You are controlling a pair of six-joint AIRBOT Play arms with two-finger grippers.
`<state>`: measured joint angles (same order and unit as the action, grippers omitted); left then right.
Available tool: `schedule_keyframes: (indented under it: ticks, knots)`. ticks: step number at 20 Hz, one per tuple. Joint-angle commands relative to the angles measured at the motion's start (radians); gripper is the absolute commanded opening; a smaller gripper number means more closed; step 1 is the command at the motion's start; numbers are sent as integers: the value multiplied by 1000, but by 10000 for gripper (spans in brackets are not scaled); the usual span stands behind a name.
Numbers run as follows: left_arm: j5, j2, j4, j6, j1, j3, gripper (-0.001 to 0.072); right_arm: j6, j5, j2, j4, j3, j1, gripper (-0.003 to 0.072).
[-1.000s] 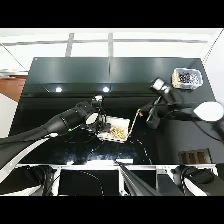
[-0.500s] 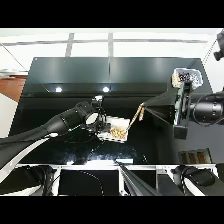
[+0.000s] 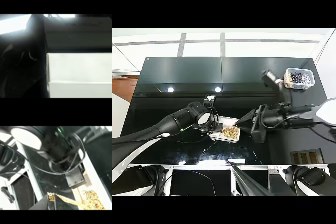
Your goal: Fold the box and place the chain.
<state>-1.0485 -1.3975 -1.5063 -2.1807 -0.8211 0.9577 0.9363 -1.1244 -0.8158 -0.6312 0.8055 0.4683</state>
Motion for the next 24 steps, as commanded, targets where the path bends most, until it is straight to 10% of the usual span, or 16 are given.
schedule_keyframes:
  ticks: [1,4,7,19,22,24]
  knots:
    - [-2,0,0,1,1,0,32,35,76,-36,-15,-54,26,56]
    - [2,0,4,0,0,0,31,68,74,-42,-58,-54,26,59]
    - [-2,0,3,-15,2,0,30,116,79,-42,-122,-52,14,606]
    - [0,-1,-12,-141,8,0,36,134,55,-40,-121,-27,-71,606]
    - [-15,0,-2,-163,8,3,515,135,66,-40,-123,-27,-71,606]
    - [-63,6,1,-112,6,29,529,135,75,-40,-122,-27,-71,606]
